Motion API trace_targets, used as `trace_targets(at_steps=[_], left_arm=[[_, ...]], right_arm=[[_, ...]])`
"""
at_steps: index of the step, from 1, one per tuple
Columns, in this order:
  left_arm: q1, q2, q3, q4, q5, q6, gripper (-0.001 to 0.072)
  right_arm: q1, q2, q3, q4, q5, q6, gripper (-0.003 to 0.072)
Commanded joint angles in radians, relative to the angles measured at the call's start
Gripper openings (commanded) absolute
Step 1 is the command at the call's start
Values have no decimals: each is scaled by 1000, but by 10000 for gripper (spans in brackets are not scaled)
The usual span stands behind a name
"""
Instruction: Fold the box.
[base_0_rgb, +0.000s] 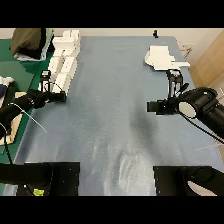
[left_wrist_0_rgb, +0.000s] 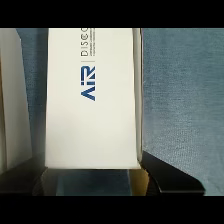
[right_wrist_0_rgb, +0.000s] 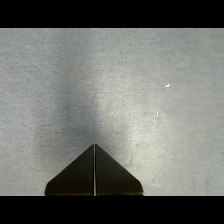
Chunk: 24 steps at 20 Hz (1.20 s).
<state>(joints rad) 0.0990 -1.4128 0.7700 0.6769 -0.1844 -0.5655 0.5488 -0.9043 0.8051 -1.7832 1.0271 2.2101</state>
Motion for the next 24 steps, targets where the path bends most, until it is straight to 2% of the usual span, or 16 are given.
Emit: trace_targets(at_steps=[1, 2, 6, 8, 10, 11, 15, 16, 17, 18, 19, 21, 24], left_arm=[[1, -2, 2, 0, 1, 0, 502], [1, -2, 2, 0, 0, -1, 690], [3, 4, 2, 1, -37, -5, 701], [22, 40, 2, 1, -135, -8, 701], [58, 100, 2, 18, -277, -50, 700], [81, 139, 2, 62, -357, -106, 700], [151, 330, 6, 420, -621, -399, 700], [154, 381, 20, 472, -692, -441, 697], [151, 427, 38, 469, -746, -449, 513], [133, 472, 66, 441, -792, -449, 110], [101, 501, 101, 414, -812, -450, 16], [-15, 514, 190, 401, -813, -497, 15], [-226, 445, 314, 401, -797, -527, 15]], right_arm=[[0, 0, 1, 11, 0, 0, 2], [0, 0, 1, 11, 0, 0, 2], [0, 0, 1, 15, 0, 0, 2], [0, 0, 1, 24, 1, -1, 1], [0, 0, 1, 37, 5, -3, 2], [-1, 0, 1, 45, 6, -3, 2], [-1, -3, 1, 119, 9, -39, 2], [-1, -12, 6, 144, 4, -61, 2], [-1, -31, 21, 163, -2, -85, 3], [-1, -67, 48, 177, -7, -118, 27], [-1, -117, 90, 188, -8, -148, 30], [-1, -237, 200, 220, -6, -219, 29], [-1, -412, 379, 293, 10, -284, 2]])
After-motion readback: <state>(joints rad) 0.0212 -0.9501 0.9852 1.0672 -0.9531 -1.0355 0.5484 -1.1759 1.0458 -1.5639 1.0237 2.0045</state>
